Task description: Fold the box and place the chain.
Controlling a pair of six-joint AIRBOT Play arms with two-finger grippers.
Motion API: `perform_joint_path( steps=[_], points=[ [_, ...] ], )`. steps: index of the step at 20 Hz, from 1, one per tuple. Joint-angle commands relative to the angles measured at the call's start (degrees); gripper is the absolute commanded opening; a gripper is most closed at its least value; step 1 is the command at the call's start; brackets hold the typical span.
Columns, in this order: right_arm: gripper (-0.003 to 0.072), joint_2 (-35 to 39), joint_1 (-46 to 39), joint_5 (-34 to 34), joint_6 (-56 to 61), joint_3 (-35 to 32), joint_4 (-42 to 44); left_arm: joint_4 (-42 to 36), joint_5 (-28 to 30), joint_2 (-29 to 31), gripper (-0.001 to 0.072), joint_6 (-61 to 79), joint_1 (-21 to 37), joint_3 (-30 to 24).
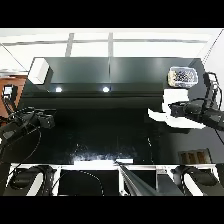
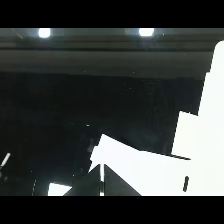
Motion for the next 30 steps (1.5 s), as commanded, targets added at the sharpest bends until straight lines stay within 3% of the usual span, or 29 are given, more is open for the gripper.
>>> perform_joint_path(
  steps=[1,14,21,22,23,24,25,30],
  points=[
    [0.0041,0.0,0.0,0.0,0.0,0.0,0.0,0.0,0.0,0.0,0.0032,0.0,0.0,0.0],
    [0.0041,0.0,0.0,0.0,0.0,0.0,0.0,-0.3,0.1,0.0,0.0032,0.0,0.0,0.0],
    [0.0042,0.0,0.0,-7.9,0.0,0.0,0.6,-2.2,6.8,0.0,0.0035,0.0,-0.1,-0.1],
    [0.0043,0.0,0.0,-9.4,0.0,0.0,0.7,-2.2,8.5,-0.1,0.015,0.0,-0.2,-0.2],
    [0.0136,0.0,0.0,-10.3,0.0,0.0,0.6,-2.1,9.5,-0.4,0.0468,0.0,-0.3,-0.2],
    [0.0584,0.0,0.0,-10.8,0.2,0.0,0.6,-2.0,10.2,-0.9,0.0704,0.0,-0.3,-0.2],
    [0.0716,0.0,0.0,-11.6,0.6,0.0,0.5,-1.8,10.5,-1.4,0.0706,0.0,-0.3,-0.1],
    [0.0714,-0.2,-4.9,-13.1,7.1,0.5,-0.4,-2.3,10.0,-3.3,0.0707,0.0,-0.3,-0.1]
  ],
)
